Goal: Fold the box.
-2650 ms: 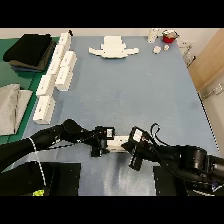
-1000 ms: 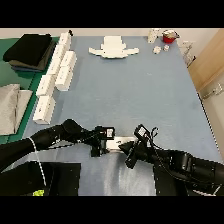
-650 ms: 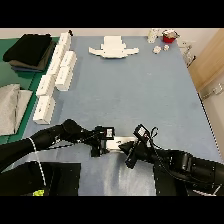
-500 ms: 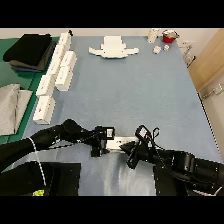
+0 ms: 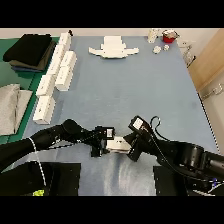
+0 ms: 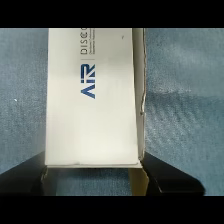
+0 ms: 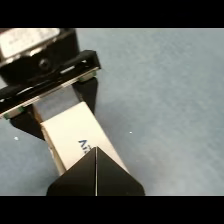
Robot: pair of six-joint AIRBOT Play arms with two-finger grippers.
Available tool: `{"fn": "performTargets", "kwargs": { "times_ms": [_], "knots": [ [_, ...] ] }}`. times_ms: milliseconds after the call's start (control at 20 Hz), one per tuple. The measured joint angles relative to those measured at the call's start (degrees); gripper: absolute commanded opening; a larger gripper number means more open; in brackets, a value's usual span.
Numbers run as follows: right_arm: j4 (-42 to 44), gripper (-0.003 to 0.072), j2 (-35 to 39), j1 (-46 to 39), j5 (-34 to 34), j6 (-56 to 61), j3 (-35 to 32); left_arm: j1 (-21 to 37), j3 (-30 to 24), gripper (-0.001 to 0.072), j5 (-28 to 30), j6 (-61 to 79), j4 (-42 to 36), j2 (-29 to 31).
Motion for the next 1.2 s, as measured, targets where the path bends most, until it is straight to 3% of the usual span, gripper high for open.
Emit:
{"fn": "performTargets", "kwargs": {
  "times_ms": [200, 400, 600, 750, 950, 1200],
  "knots": [
    [-1.20, 0.0004, -0.02, -5.46, -18.18, 0.79, 8.74, 0.00, 0.00, 0.0547, 0.00, 0.00, 0.02, 0.00],
    [3.10, 0.0004, -2.86, -19.98, -27.39, -2.36, 14.36, 0.00, 0.00, 0.0547, 0.00, 0.02, 0.04, 0.02],
    [16.15, 0.0004, -11.47, -38.40, -30.10, -18.75, 18.97, 0.00, 0.00, 0.0547, 0.00, 0.02, 0.07, 0.00],
    [25.42, 0.0005, -19.71, -47.41, -30.67, -32.81, 22.60, 0.00, 0.00, 0.0547, 0.02, 0.02, 0.07, 0.00],
    [30.10, 0.0005, -28.24, -51.78, -29.83, -40.81, 25.88, 0.00, 0.00, 0.0547, 0.04, 0.04, 0.04, 0.00],
    [31.82, 0.0004, -32.61, -53.11, -29.27, -43.65, 27.02, 0.72, 0.26, 0.0547, 0.24, -3.91, -0.09, 0.87]
  ]
}}
